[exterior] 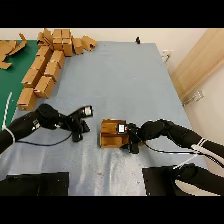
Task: Fold the box.
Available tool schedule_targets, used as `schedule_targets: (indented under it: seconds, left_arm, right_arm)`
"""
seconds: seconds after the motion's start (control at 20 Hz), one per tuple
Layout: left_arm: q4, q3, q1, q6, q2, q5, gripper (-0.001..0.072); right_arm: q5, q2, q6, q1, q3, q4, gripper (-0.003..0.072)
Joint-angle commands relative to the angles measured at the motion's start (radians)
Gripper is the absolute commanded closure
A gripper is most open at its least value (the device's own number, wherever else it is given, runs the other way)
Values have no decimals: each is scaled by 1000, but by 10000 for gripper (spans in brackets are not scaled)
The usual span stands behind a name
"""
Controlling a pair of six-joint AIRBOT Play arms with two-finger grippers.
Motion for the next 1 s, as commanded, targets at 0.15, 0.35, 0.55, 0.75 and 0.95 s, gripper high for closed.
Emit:
schedule_targets:
  seconds: [0.15,0.35,0.55,0.75,0.95]
  left_arm:
    - [-81,-63,-82,125,25,-3,-11]
    - [-80,-63,-176,74,25,40,-11]
    - [-81,-63,-232,18,25,118,-11]
    - [-82,-63,-265,13,25,135,-11]
    - [-88,-63,-274,4,24,159,-11]
  right_arm:
    - [14,0,0,0,0,-13,195]
    - [14,0,0,0,0,-34,195]
    - [14,0,0,0,0,-38,195]
    - [18,0,0,0,0,-39,195]
    - [19,0,0,0,0,-40,195]
